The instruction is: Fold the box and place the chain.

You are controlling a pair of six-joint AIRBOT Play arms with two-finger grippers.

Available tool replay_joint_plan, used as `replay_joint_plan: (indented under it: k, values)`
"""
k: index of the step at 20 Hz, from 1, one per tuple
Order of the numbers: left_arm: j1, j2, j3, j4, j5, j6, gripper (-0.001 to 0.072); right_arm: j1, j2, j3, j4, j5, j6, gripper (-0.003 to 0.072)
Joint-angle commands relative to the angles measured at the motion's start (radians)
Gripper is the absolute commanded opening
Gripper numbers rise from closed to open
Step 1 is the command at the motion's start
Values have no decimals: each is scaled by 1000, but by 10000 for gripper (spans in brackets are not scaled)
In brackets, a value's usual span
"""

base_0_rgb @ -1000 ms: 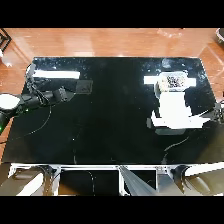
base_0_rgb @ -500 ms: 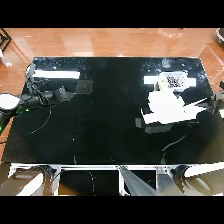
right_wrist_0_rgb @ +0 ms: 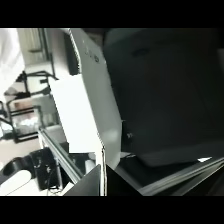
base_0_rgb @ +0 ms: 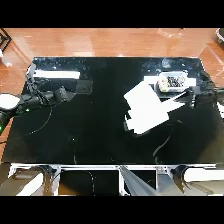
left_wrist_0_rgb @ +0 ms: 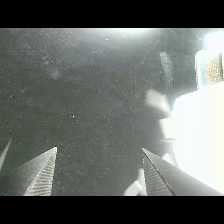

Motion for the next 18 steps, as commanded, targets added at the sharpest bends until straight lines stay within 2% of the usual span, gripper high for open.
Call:
replay_joint_plan:
  k: [1, 7, 10, 12, 15, 18]
  values:
    - [0, -9, 0, -1, 22, 1, 619, 137, 157, -120, 40, -160, 55, 32]
    - [-39, -45, 0, -3, 14, 1, 619, 519, 475, -410, 131, -675, 309, 32]
    - [-70, -102, 0, -2, 8, 5, 620, 758, 520, -468, 130, -922, 449, 32]
    - [-67, -144, 3, -7, -41, 36, 619, 863, 520, -475, 100, -997, 448, 32]
    - [-11, -209, 23, -82, -229, 145, 620, 977, 523, -475, -76, -1012, 345, 32]
    - [80, -279, 24, -121, -416, 256, 620, 1040, 523, -491, -158, -1068, 309, 32]
